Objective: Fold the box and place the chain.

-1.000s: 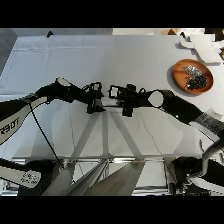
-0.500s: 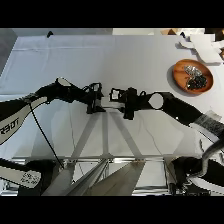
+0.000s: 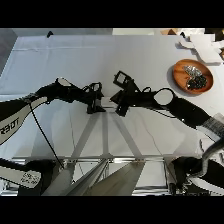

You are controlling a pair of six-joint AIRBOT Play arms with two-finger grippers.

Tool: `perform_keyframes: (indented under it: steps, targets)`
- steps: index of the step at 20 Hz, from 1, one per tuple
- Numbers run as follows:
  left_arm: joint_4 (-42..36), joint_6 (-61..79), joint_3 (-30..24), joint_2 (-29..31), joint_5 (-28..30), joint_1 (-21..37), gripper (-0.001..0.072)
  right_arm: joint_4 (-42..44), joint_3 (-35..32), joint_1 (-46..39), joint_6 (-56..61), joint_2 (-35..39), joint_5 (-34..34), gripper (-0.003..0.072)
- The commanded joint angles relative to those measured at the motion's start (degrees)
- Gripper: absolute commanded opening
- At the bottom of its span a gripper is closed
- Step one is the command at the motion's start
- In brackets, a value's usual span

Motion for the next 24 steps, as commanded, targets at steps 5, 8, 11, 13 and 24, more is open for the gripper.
perform_keyframes:
  steps: [5,8,11,13,24]
  targets:
    - [0.00,0.00,0.00,0.04,0.04,0.02,0.0493,22.84,-0.02,-4.44,7.04,-11.52,11.45,0.0006]
    - [0.02,0.00,0.00,0.04,0.04,0.02,0.0493,18.67,-0.02,-3.56,11.39,-14.43,12.07,0.0005]
    - [0.02,0.00,0.00,0.04,0.04,0.02,0.0493,14.23,-0.02,-3.26,12.07,-14.43,11.80,0.0005]
    - [0.00,0.00,0.00,0.04,0.04,0.02,0.0493,13.38,-0.02,-3.26,12.09,-14.43,11.67,0.0005]
    - [0.00,0.00,0.00,0.04,0.04,0.02,0.0493,22.49,0.11,-3.26,12.09,-11.02,10.25,0.0005]
